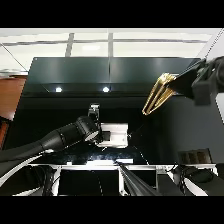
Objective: Fold the box and place the chain.
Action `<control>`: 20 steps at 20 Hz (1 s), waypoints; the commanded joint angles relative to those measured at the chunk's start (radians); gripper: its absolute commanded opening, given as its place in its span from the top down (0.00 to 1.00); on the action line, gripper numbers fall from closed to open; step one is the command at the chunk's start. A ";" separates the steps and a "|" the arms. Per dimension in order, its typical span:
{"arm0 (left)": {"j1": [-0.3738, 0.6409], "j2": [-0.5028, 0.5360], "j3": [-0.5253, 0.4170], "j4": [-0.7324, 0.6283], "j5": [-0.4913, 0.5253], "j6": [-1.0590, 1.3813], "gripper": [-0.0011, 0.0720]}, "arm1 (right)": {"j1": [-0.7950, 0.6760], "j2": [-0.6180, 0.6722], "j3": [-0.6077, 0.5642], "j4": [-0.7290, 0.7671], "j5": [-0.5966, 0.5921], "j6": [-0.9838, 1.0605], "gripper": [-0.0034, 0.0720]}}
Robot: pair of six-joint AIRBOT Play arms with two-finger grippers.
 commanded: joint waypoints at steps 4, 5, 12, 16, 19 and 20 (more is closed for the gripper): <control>-0.001 -0.001 0.000 0.001 -0.001 0.000 0.95 | 0.111 0.001 -0.074 0.047 0.055 -0.007 0.93; -0.001 -0.001 0.000 0.001 -0.001 0.000 0.95 | 0.112 0.001 -0.101 0.057 0.053 -0.008 0.93; -0.001 -0.001 0.000 0.001 -0.001 0.000 0.95 | 0.134 0.000 -0.274 0.267 0.002 -0.071 0.93; -0.001 -0.001 0.000 0.001 0.000 0.000 0.95 | 0.133 -0.001 -0.327 0.329 -0.055 -0.091 0.93; -0.001 -0.001 0.000 0.001 0.000 0.000 0.95 | 0.147 -0.001 -0.378 0.334 -0.124 -0.095 0.93; -0.001 -0.001 0.000 0.001 0.000 0.000 0.95 | 0.160 -0.002 -0.406 0.336 -0.157 -0.094 0.93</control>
